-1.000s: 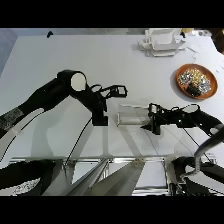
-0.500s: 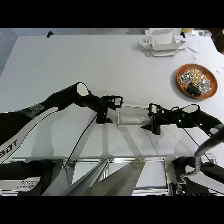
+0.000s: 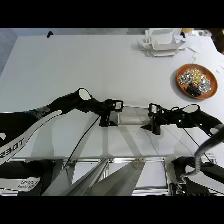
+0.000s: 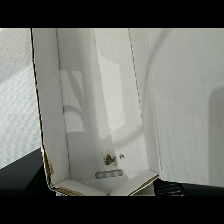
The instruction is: Fold the box and place the chain.
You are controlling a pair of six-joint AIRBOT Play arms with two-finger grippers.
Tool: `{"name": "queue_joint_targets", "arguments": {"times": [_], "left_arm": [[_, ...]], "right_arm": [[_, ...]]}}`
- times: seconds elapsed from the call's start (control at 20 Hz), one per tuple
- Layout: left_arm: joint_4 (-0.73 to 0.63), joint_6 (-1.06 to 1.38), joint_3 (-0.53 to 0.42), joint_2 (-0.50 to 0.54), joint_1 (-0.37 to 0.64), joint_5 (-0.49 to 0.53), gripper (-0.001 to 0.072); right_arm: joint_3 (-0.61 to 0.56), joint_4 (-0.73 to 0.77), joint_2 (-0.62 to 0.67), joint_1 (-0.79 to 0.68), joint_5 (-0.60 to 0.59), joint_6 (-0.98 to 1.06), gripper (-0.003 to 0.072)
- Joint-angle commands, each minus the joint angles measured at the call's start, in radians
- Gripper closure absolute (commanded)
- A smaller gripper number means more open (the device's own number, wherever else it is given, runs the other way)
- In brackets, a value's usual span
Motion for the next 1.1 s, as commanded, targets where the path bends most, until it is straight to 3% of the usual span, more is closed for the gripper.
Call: {"name": "queue_joint_targets", "arguments": {"times": [0.0,0.7,1.05], "left_arm": [[-0.058,0.035,-0.003,-0.002,-0.006,0.006,0.0006],[-0.025,0.03,-0.004,0.0,-0.014,-0.077,0.0006],[-0.069,0.005,-0.045,-0.002,-0.018,-0.024,0.0008]], "right_arm": [[0.0,0.0,0.0,0.0,0.0,0.0,0.0276],[0.0,0.0,0.0,0.0,0.0,0.0,0.0276],[0.0,0.0,0.0,0.0,0.0,0.0,0.0276]]}}
